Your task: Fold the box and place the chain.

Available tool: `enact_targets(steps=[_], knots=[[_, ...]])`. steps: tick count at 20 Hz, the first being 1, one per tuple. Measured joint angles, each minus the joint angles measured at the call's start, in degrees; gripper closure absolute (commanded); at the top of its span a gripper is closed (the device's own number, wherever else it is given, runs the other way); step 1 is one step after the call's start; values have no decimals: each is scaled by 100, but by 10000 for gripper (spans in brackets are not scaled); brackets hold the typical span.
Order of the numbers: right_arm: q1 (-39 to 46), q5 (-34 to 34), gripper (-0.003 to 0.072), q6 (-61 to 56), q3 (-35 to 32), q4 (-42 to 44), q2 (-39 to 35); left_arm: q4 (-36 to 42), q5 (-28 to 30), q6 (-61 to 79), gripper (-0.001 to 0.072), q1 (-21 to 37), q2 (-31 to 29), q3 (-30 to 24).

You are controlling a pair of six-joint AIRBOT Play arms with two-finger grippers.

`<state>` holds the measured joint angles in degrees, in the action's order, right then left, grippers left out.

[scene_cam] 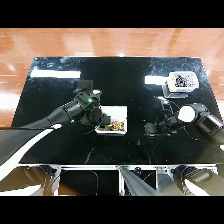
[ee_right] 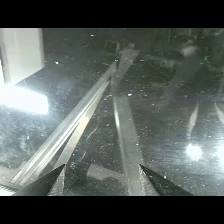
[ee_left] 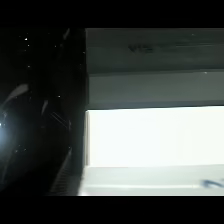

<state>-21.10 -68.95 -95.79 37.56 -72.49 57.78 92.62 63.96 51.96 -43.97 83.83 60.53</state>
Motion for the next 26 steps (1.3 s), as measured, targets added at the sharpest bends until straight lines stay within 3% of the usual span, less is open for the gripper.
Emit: enact_targets(steps=[5, 11, 13, 15, 18, 22, 26], knots=[[-7, 105, 134, -2, 118, 50, 2, -20, 369, 623, 201, 39, -229, 173], [9, 208, 133, 0, 1290, -236, 321, -4, 1019, 2028, 201, 632, -1327, -151], [50, 210, 132, 162, 1915, -310, 682, 50, 1078, 2284, 201, 1014, -1891, -518], [79, 238, 58, 608, 2575, -144, 1180, 297, 1056, 2426, 201, 1384, -2474, -951], [101, 232, 58, 1261, 3552, 238, 2083, 721, 737, 2531, 201, 1674, -3141, -1530], [-7, -20, 60, 2284, 4605, 787, 3158, 787, 551, 2688, 201, 1849, -3425, -1904], [-372, -463, 68, 3018, 4986, 984, 3574, 745, 341, 2916, 201, 2044, -3447, -2006]])
